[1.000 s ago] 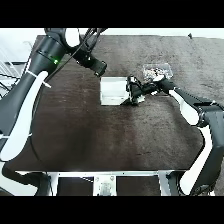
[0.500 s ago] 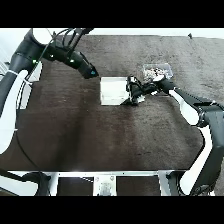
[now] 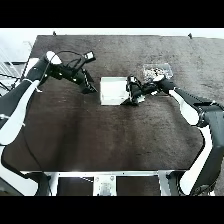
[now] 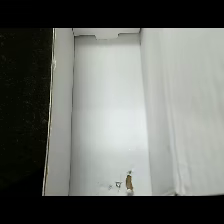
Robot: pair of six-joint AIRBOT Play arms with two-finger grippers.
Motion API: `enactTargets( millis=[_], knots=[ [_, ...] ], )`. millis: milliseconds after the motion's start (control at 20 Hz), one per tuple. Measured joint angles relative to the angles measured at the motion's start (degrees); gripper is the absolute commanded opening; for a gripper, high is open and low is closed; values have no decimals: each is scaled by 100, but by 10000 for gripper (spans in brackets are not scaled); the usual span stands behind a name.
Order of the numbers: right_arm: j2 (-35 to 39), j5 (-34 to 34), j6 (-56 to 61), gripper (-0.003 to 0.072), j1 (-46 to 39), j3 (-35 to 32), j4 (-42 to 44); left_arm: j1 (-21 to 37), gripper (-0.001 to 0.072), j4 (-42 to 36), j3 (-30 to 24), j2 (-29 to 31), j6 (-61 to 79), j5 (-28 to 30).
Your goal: Fold the box and place the chain.
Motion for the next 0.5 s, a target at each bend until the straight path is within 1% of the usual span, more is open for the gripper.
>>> enactTargets(
  millis=[200, 500],
  knots=[
    [0, 0, 0, 497, 0, 0, 2, -4, 714, -120, -44, -398, 756, 127],
    [0, 0, 0, 497, 0, 0, 2, -4, 720, -380, -61, -745, 1626, 286]
  ],
)
